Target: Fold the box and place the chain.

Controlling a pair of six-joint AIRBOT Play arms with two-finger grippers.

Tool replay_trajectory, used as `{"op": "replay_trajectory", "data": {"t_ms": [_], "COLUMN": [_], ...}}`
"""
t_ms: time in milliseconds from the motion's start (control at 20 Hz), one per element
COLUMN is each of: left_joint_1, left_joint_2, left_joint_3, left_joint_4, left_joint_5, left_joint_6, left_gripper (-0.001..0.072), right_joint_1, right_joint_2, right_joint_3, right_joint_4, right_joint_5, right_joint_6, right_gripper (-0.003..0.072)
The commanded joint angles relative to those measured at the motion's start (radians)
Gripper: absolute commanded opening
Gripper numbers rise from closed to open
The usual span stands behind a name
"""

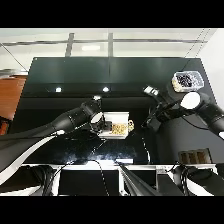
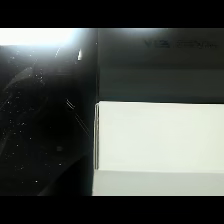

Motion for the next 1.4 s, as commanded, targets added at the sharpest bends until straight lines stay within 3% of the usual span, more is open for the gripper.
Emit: {"op": "replay_trajectory", "data": {"t_ms": [0,300,750,1100,1200,1350], "left_joint_1": [0.001,0.001,0.001,0.001,0.001,0.001], "left_joint_2": [-0.001,-0.001,-0.001,-0.001,-0.001,-0.001], "left_joint_3": [0.0,0.0,0.0,0.0,0.0,0.0], "left_joint_4": [0.0,0.0,0.0,0.0,0.0,0.0], "left_joint_5": [0.003,0.003,0.003,0.003,0.003,0.003], "left_joint_6": [0.0,0.0,-0.003,-0.003,-0.003,-0.003], "left_gripper": [0.0032,0.0032,0.0031,0.0032,0.0032,0.0032], "right_joint_1": [0.051,0.102,0.124,0.182,0.186,0.186], "right_joint_2": [-0.046,-0.154,-0.211,-0.225,-0.225,-0.224], "right_joint_3": [-0.054,-0.054,-0.054,-0.054,-0.054,-0.054], "right_joint_4": [0.075,0.135,0.204,0.2,0.2,0.2], "right_joint_5": [-0.107,-0.2,-0.212,-0.315,-0.311,-0.297], "right_joint_6": [-0.313,-0.584,-0.664,-0.657,-0.635,-0.594], "right_gripper": [0.0712,0.0712,0.0711,0.0699,0.0449,0.0213]}}
